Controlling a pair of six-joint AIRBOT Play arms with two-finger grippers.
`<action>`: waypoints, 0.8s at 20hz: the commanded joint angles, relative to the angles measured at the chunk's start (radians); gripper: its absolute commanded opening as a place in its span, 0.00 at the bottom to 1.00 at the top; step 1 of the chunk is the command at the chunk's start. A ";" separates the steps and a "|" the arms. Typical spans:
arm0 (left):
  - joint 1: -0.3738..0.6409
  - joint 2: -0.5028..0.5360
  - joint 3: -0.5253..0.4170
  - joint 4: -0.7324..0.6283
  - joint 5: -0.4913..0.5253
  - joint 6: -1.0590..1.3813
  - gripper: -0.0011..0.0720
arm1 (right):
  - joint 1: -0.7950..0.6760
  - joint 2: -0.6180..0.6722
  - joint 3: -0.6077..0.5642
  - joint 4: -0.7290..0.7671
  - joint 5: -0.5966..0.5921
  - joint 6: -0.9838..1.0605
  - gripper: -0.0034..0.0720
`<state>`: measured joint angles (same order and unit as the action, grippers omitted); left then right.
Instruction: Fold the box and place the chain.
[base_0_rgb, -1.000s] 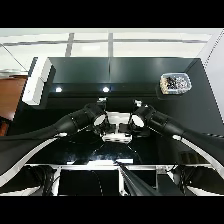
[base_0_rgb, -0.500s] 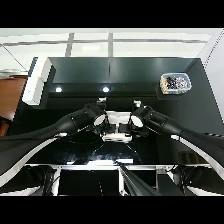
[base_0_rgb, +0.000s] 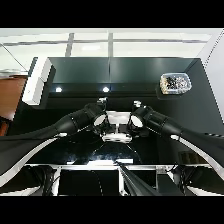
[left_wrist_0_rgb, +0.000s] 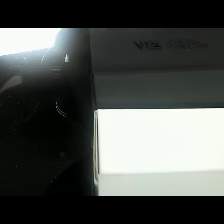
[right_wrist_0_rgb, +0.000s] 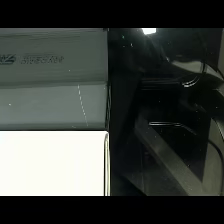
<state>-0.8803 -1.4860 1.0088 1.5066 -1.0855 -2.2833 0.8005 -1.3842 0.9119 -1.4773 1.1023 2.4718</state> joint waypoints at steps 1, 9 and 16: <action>0.000 0.000 -0.001 0.000 0.000 -0.001 0.06 | -0.001 0.000 0.008 0.006 -0.010 -0.027 0.11; 0.000 0.000 -0.001 -0.001 -0.001 -0.001 0.06 | -0.001 0.000 0.046 -0.007 -0.004 -0.096 0.42; 0.000 0.000 -0.001 -0.001 0.000 -0.001 0.06 | -0.001 -0.003 0.046 -0.027 0.024 -0.150 0.37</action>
<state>-0.8799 -1.4864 1.0084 1.5051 -1.0874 -2.2841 0.7994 -1.3846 0.9569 -1.4967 1.1080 2.3440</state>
